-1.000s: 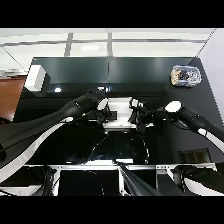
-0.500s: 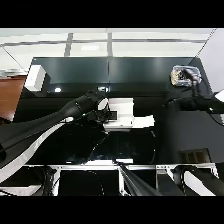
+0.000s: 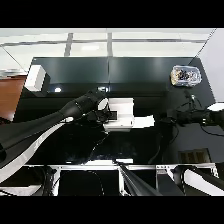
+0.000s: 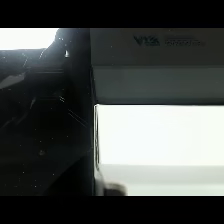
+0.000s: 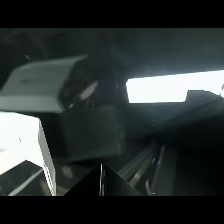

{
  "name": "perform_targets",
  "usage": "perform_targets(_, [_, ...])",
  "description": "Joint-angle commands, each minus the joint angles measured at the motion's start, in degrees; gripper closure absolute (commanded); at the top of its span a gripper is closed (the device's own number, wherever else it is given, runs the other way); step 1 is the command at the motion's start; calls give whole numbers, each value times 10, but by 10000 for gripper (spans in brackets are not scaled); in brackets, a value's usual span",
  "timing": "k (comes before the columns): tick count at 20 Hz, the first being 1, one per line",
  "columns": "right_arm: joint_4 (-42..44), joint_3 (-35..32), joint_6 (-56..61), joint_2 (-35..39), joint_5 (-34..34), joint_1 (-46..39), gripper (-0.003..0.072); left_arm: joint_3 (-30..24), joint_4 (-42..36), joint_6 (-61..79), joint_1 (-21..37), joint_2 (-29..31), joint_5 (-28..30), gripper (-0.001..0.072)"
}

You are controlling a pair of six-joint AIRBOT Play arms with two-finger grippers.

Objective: Fold the box and place the chain.

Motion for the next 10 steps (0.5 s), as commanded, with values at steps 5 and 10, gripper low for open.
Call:
perform_targets(5, [7, -5, 5, -23, 2, 47, 674, 1, 0, 0, 0, 0, 1, 688])
perform_targets(10, [71, -5, -19, -50, -27, 99, 674, 1, 0, 0, 0, 0, 1, 688])
